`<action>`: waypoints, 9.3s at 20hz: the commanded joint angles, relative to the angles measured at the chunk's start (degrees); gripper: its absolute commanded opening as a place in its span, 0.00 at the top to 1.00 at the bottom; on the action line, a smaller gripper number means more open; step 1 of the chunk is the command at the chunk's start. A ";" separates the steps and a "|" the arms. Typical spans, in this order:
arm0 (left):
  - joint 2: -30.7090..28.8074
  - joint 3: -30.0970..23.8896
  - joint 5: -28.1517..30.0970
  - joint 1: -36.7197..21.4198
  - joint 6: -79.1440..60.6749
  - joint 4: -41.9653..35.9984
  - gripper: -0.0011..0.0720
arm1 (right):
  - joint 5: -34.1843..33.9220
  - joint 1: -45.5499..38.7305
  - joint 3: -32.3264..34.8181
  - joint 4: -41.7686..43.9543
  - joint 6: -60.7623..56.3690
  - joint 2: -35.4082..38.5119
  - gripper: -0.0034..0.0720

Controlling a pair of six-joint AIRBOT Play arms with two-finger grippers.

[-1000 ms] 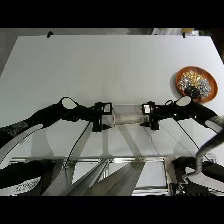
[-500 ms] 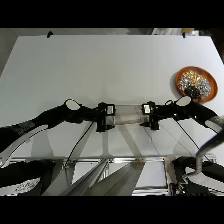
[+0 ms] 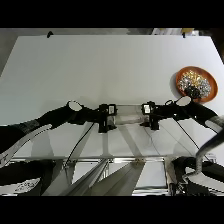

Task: Fold the box and place the chain.

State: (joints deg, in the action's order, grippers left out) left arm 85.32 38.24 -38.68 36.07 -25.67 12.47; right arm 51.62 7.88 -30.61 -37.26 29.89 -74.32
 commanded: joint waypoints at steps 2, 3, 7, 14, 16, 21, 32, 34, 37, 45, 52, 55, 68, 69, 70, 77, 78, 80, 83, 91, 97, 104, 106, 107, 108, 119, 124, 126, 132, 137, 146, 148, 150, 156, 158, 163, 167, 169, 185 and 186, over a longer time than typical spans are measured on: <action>0.61 0.00 0.33 0.46 -3.32 -2.01 0.04 | 0.02 -0.02 -0.04 0.00 0.00 0.04 0.43; 0.61 0.00 0.35 0.57 -4.39 -2.80 0.04 | 0.00 -0.02 -0.04 0.00 0.00 0.04 0.43; 0.74 0.00 0.37 0.57 -4.96 -3.04 0.05 | 0.00 -0.02 -0.04 0.00 0.00 0.04 0.43; 0.74 0.00 0.33 0.57 -4.90 -3.02 0.75 | 0.00 -0.02 -0.04 0.00 0.00 0.04 0.43; 0.74 0.00 0.33 0.57 -4.90 -2.99 0.75 | 0.00 -0.02 -0.04 0.00 0.00 0.04 0.43; 0.74 0.00 0.28 0.57 -4.90 -2.99 0.75 | 0.00 -0.02 -0.04 0.00 0.00 0.04 0.43; 0.72 0.00 0.28 0.57 -4.90 -2.99 0.75 | -0.42 -0.02 -0.04 0.07 0.20 0.04 0.43; 0.72 0.00 0.28 0.57 -4.90 -2.99 0.75 | 0.11 -0.02 -0.04 -0.09 -0.07 0.04 0.43; 0.72 0.00 0.28 0.57 -4.90 -2.99 0.75 | -0.02 -0.04 -0.04 0.00 -0.09 0.22 0.20; 0.72 0.00 0.28 0.57 -4.90 -2.99 0.75 | 1.84 -7.19 -0.04 -13.07 -20.59 8.61 0.04; 0.72 0.00 0.28 0.57 -4.90 -2.99 0.75 | 14.97 -13.05 -0.04 -22.84 -39.87 21.00 0.26; 0.72 0.00 0.31 0.57 -4.90 -2.99 0.75 | 21.51 -13.05 -0.04 -13.53 -42.12 27.04 0.94; 0.72 0.00 0.26 0.57 -4.90 -2.99 0.75 | -3.67 0.33 1.33 13.88 -40.46 9.60 0.94; 0.72 0.00 0.28 0.57 -4.90 -2.99 0.75 | -6.51 0.33 1.33 14.29 -41.88 8.90 0.94; 0.72 0.00 0.28 0.57 -4.90 -2.99 0.75 | -8.90 0.33 1.33 14.56 -43.76 8.35 0.94; 0.72 0.00 0.26 0.57 -4.90 -2.99 0.75 | -10.01 0.33 1.27 9.97 -50.64 5.64 0.94; 0.72 0.00 0.26 0.57 -4.90 -2.99 0.75 | -8.68 0.33 0.92 10.05 -50.66 5.64 0.94; 0.72 0.00 0.28 0.57 -4.90 -2.99 0.75 | -4.83 0.31 -0.98 9.88 -51.04 6.03 0.94; 0.72 0.00 0.28 0.57 -4.90 -2.99 0.75 | 1.03 -0.31 -4.92 7.26 -51.06 9.16 0.94; 0.72 0.00 0.28 0.57 -4.90 -2.99 0.75 | 10.12 -0.57 -6.67 -31.56 -38.32 13.29 0.94; 0.72 0.00 0.28 0.57 -4.90 -2.99 0.75 | 6.95 -0.57 -4.22 -20.87 -16.61 11.41 0.58; 0.72 0.00 0.26 0.57 -4.90 -2.99 0.75 | 4.72 -0.57 -2.38 -14.88 -11.26 11.30 0.91; 0.72 0.00 0.26 0.57 -4.90 -2.99 0.75 | 4.50 -0.55 -1.90 -12.59 -9.42 11.30 0.91; 0.72 0.00 0.28 0.57 -4.90 -2.99 0.75 | 4.50 -0.57 -1.57 -11.98 -8.31 11.30 0.91; 0.72 0.00 0.28 0.57 -4.90 -2.99 0.75 | 4.42 -0.57 -1.33 -11.98 -8.31 11.28 0.91; 0.72 0.00 0.28 0.57 -4.90 -2.99 0.75 | 4.24 1.79 -1.11 -6.78 -8.35 7.76 0.78; 0.72 0.00 0.28 0.57 -4.90 -2.99 0.75 | 2.29 2.40 -1.11 -2.56 -8.37 5.55 0.55; 0.72 0.00 0.28 0.57 -4.90 -2.99 0.75 | 2.05 2.40 -1.11 -2.60 -8.37 5.55 0.41; 0.72 0.00 0.28 0.57 -4.90 -2.99 0.75 | 2.58 2.34 -1.11 -10.49 -18.67 8.57 0.65; 0.72 0.00 0.26 0.57 -4.90 -2.99 0.75 | 5.33 2.34 -1.11 -16.74 -41.72 17.05 0.94; 0.72 0.00 0.28 0.57 -4.90 -2.99 0.75 | -2.25 -13.60 -1.11 -16.59 -76.67 21.00 0.94; 0.72 0.00 0.28 0.57 -4.90 -2.99 0.75 | -1.68 -15.58 -1.11 -17.62 -79.91 18.12 0.94; 0.72 0.00 0.26 0.57 -4.90 -2.99 0.75 | -0.13 -15.61 -1.11 -18.21 -82.01 13.18 0.94; 0.72 0.00 0.28 0.57 -4.90 -2.99 0.75 | 6.62 -12.20 -1.11 -14.21 -82.62 4.28 0.94; 0.72 0.00 0.28 0.57 -4.90 -2.99 0.75 | 8.48 -11.76 -1.09 -12.48 -82.60 4.31 0.94; 0.72 0.00 0.28 0.57 -4.90 -2.99 0.75 | 12.33 -11.74 -1.09 -9.16 -81.90 4.90 0.94; 0.72 0.00 0.28 0.57 -4.90 -2.99 0.75 | 12.90 -11.74 -0.94 -7.98 -81.92 10.67 0.72; 0.72 0.00 0.28 0.57 -4.90 -2.99 0.75 | 13.25 -10.38 -0.72 -7.32 -81.50 12.96 0.72; 0.72 0.00 0.28 0.57 -4.90 -2.99 0.75 | 6.12 -4.76 0.74 -8.09 -83.78 13.00 0.55; 0.72 0.00 0.28 0.57 -4.90 -2.99 0.75 | 5.11 -3.76 0.50 -9.03 -85.46 13.00 0.55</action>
State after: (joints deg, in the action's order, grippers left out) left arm 86.04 38.24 -38.39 36.64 -30.52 9.47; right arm 59.51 3.09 -29.87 -45.30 -52.77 -61.36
